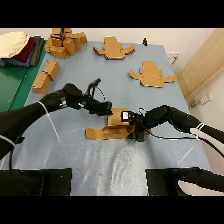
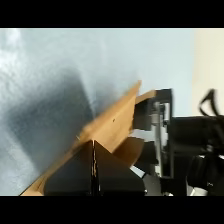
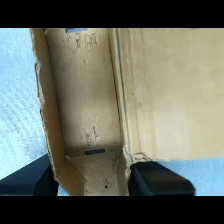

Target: Fold the box.

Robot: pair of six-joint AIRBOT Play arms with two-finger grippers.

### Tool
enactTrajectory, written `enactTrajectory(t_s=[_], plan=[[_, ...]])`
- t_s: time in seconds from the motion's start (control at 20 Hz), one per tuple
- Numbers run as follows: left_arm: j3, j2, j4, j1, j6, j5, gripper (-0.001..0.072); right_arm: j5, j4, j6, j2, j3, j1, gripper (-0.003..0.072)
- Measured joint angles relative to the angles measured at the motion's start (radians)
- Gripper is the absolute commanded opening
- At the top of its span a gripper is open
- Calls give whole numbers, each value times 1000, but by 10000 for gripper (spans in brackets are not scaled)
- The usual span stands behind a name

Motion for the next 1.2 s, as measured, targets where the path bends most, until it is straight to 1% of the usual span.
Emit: enactTrajectory(t_s=[0.15, 0.25, 0.35, 0.5, 0.6, 0.65, 0.7, 0.75, 0.85, 1.0, 1.1, 1.2], plan=[[-1, 92, 0, 94, 95, -129, 13, 0, 0, 0, 0, 0, 0, 518], [-28, 167, 34, 159, 149, -199, 13, 0, 0, 0, 0, 0, 0, 518], [-77, 259, 92, 203, 227, -254, 12, 0, 0, 0, 0, 0, 0, 518], [-182, 389, 146, 209, 390, -284, 14, 0, 0, 0, 0, 0, 0, 518], [-259, 460, 176, 172, 532, -256, 17, 0, 0, 0, 0, 0, 0, 518], [-298, 485, 184, 146, 622, -237, 163, 0, 0, 0, 0, 0, 0, 518], [-332, 499, 185, 122, 706, -213, 589, 0, 0, 0, 0, 0, 0, 518], [-369, 508, 181, 96, 789, -178, 668, 0, 0, 0, 0, 0, 0, 518], [-428, 501, 144, 52, 916, -69, 669, 0, 0, 0, 0, 0, 0, 518], [-469, 448, 81, -5, 1037, 84, 669, 0, 0, 0, 0, 0, 0, 518], [-473, 395, 30, -32, 1109, 143, 669, 0, 0, 0, 0, 0, 0, 518], [-463, 342, -11, -48, 1168, 178, 662, 0, 0, 0, 0, 0, 0, 518]])
